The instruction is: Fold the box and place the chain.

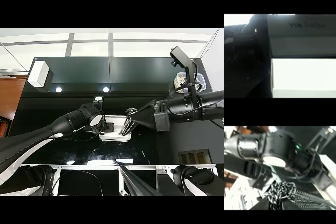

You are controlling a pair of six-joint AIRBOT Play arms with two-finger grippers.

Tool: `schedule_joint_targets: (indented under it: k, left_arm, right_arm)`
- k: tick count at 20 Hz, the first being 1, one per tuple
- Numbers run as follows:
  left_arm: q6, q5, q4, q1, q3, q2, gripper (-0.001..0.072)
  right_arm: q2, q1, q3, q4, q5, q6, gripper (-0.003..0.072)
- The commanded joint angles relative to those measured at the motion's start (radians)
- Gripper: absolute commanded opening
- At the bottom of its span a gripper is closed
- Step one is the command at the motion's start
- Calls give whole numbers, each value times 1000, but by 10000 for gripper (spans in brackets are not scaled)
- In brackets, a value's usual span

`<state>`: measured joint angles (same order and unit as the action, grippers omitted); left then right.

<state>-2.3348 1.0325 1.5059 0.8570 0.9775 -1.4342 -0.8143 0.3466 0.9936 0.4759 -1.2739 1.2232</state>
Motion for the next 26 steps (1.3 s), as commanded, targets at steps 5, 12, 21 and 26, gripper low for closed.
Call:
schedule_joint_targets:
  k: [5,12,21,26]
  left_arm:
    - [0,0,0,0,0,0,27]
    - [0,0,0,0,0,0,26]
    - [0,-1,0,0,0,0,26]
    - [0,-2,1,-1,0,0,26]
  right_arm:
    - [0,34,0,-39,132,7,5]
    - [-19,48,-43,130,125,91,5]
    - [-107,130,-141,219,199,126,6]
    - [-193,175,-143,327,240,143,6]
